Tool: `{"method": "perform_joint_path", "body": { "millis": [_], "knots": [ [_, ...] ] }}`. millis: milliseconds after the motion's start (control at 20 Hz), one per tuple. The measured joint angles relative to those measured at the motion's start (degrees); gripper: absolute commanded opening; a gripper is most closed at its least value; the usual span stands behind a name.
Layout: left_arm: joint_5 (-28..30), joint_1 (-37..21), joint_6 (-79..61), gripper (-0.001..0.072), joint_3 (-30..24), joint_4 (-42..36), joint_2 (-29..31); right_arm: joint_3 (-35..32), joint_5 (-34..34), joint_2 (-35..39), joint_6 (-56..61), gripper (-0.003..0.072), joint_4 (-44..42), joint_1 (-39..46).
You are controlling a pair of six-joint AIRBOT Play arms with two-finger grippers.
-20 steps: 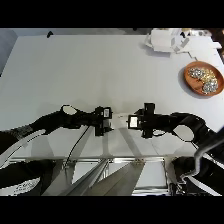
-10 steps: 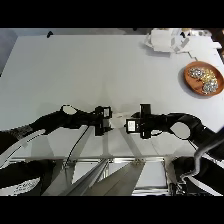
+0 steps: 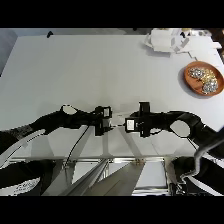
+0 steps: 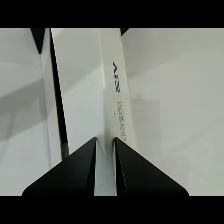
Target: Fold the box and place the chain.
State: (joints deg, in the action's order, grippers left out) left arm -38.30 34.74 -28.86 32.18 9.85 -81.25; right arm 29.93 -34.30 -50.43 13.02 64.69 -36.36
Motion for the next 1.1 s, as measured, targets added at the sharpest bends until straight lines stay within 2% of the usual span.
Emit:
{"method": "perform_joint_path", "body": {
  "millis": [550, 1100],
  "knots": [
    [0.0, 0.0, 0.0, 0.0138, 0.0, 0.0, 0.0, 0.1, -0.1, -1.8, 0.9, 0.0111, 0.8, 0.0],
    [0.1, 0.0, 0.0, 0.0138, 0.0, -0.2, 0.0, 0.3, 3.2, -1.8, 5.5, 0.0111, 0.9, 0.0]
  ]
}}
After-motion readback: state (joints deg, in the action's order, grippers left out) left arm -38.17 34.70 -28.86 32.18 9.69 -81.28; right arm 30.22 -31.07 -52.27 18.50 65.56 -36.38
